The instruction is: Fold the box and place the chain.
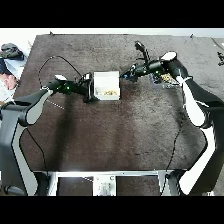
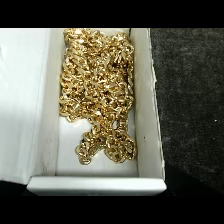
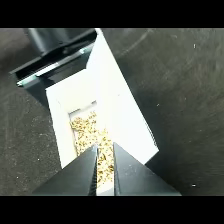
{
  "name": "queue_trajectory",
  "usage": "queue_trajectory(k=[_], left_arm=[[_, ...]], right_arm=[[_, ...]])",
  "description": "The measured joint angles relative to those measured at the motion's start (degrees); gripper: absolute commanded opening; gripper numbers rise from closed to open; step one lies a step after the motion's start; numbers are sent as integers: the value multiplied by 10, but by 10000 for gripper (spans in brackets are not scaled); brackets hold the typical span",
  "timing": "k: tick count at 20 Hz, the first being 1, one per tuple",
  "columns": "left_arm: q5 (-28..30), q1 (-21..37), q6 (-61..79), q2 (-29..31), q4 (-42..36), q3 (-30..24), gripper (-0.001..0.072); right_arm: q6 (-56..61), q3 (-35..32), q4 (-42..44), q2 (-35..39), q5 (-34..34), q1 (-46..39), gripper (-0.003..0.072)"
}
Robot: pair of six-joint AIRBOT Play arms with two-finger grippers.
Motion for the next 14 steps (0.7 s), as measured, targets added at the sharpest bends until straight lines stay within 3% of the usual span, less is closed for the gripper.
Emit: queue_trajectory(k=[3, 6, 9, 14], left_arm=[[0, 0, 0, 0, 0, 0, 536], [0, 0, 0, 0, 0, 0, 536], [0, 0, 0, 0, 0, 0, 536], [0, 0, 0, 0, 0, 0, 536]], right_arm=[[-7, 0, 0, 28, -31, -14, 109], [1, 0, -2, 37, -115, -19, 109], [5, 0, -2, 24, -179, -9, 108], [5, 0, -4, -17, -217, 16, 109]])
